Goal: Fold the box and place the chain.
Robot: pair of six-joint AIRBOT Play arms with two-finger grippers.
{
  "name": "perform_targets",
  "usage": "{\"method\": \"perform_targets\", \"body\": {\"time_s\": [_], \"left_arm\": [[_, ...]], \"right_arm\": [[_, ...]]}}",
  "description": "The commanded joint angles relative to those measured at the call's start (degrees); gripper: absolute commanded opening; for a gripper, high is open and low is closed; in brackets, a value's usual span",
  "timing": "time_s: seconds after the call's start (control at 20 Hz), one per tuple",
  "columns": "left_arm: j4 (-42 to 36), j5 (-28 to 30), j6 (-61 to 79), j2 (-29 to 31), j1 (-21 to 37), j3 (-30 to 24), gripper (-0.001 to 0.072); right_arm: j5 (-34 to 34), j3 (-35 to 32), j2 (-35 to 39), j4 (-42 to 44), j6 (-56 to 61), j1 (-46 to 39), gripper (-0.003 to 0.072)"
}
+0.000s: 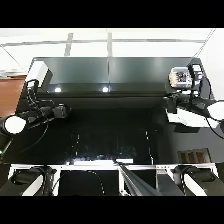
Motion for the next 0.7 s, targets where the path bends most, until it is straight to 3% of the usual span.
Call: {"method": "perform_targets", "body": {"time_s": [0.0, 0.15, 0.3, 0.55, 0.65], "left_arm": [[1.03, 4.57, 0.15, -1.60, 0.02, -0.04, 0.0714], [4.00, 5.79, 0.28, -1.75, 0.02, -0.04, 0.0714], [10.12, 5.70, 0.28, -1.75, 0.00, -0.04, 0.0714], [10.51, 5.81, 0.24, -1.75, 0.00, -0.04, 0.0714], [10.51, 5.97, 0.26, -1.79, -0.02, -0.04, 0.0709]], "right_arm": [[-4.70, -0.70, -2.21, -2.05, 0.02, -0.22, 0.0709], [-6.80, -0.44, -3.91, -5.29, 4.33, -3.76, 0.0701], [-8.33, 4.09, -4.57, -15.89, 18.40, -16.65, 0.0700], [-15.17, 11.28, -7.98, -22.56, 14.91, -38.66, 0.0699], [-9.29, 14.14, -12.44, -23.54, 14.99, -44.74, 0.0700]]}}
